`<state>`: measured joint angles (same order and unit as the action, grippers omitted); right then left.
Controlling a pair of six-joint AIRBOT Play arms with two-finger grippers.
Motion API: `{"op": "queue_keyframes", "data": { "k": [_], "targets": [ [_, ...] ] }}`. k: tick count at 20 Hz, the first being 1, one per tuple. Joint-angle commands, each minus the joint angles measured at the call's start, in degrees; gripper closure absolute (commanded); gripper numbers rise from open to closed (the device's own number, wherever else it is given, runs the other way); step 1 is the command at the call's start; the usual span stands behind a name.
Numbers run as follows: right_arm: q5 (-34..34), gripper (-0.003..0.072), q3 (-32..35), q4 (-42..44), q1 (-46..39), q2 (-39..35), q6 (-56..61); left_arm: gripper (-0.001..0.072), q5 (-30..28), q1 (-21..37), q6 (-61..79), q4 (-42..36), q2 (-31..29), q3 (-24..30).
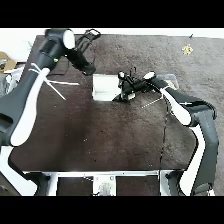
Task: Fold the box and place the chain.
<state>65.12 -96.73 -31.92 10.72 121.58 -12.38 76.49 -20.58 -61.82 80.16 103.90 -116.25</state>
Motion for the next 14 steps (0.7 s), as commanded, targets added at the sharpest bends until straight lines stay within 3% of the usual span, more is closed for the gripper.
{"op": "queue_keyframes", "data": {
  "k": [1, 5, 8, 9, 10, 12, 13, 14],
  "targets": [
    [0.0, 0.0248, 0.0, 0.0, 0.0, 0.0, 0.0, 0.0338, -1.6, 8.7, 30.5, -24.8, -0.3, 3.6],
    [0.0, 0.0248, 0.0, 0.0, 0.0, 0.0, 0.0, 0.0339, 2.4, 18.5, 47.7, -48.1, 4.2, 7.5],
    [0.0, 0.0248, 0.0, 0.0, 0.0, 0.0, 0.0, 0.0337, 5.6, 21.1, 55.2, -51.2, 10.1, 7.5],
    [0.0, 0.0248, 0.0, 0.0, 0.0, 0.0, 0.0, 0.0249, 5.7, 21.2, 59.7, -51.4, 12.1, 7.5],
    [0.0, 0.0248, 0.0, 0.0, 0.0, 0.0, 0.0, 0.0097, 5.6, 21.1, 62.8, -52.1, 14.3, 7.5],
    [0.0, 0.0249, 0.0, 0.0, 0.0, 0.0, 0.0, 0.0079, 5.6, 20.9, 66.5, -53.3, 17.6, 7.5],
    [0.0, 0.0248, 0.0, 0.0, 0.0, 0.0, 0.0, -0.0009, 5.6, 20.9, 68.7, -53.1, 19.0, 7.5],
    [0.0, 0.0248, 0.0, 0.0, 0.0, 0.0, 0.0, -0.0008, 6.2, 20.9, 69.9, -53.1, 20.1, 7.5]
  ]
}}
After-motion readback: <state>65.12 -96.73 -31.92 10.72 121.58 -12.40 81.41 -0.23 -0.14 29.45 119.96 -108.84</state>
